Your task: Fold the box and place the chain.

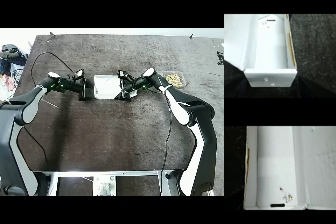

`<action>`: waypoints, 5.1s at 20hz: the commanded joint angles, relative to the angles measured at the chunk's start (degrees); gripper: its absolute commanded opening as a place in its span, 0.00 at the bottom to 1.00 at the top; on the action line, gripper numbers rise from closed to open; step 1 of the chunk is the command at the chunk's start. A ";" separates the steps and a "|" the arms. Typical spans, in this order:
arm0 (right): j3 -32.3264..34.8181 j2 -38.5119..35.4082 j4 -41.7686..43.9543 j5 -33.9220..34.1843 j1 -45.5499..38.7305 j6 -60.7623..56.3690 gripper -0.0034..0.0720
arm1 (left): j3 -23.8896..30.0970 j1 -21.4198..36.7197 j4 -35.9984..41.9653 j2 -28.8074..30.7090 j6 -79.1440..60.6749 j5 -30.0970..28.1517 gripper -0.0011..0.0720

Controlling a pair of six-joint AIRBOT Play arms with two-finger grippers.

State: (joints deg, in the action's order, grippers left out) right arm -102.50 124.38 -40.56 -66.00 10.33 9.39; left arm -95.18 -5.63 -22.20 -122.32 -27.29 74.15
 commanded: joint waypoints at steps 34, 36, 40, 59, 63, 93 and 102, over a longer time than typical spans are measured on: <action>0.02 0.02 0.02 -0.02 -0.04 -0.02 0.55 | -1.42 -3.54 0.17 -2.19 1.81 -3.82 0.98; 0.02 0.02 0.02 -0.02 -0.04 -0.02 0.55 | -1.42 -3.54 0.15 -2.19 1.81 -3.45 0.83; 0.02 0.02 0.02 -0.02 -0.04 -0.02 0.55 | -1.42 -3.54 -0.13 -2.19 1.90 -4.26 0.57; 0.02 0.02 0.02 0.00 -0.04 -0.02 0.55 | -1.42 -3.54 -0.04 -2.19 2.36 -5.77 0.34; 0.02 0.02 0.00 -0.02 -0.04 -0.02 0.55 | -1.42 -3.56 -0.02 -2.19 2.38 -5.77 0.34; 0.00 -6.27 -9.81 -2.84 -1.86 -8.22 1.00 | -1.42 -3.56 0.17 -2.19 2.38 -5.75 0.34; 0.02 -13.20 1.92 -9.27 -4.68 -11.13 0.23 | -1.42 -3.56 0.20 -2.19 2.38 -5.75 0.34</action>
State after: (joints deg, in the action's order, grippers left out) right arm -102.43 112.71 -46.17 -73.65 5.96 -1.13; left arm -96.55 -9.19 -21.93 -124.51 -24.88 68.40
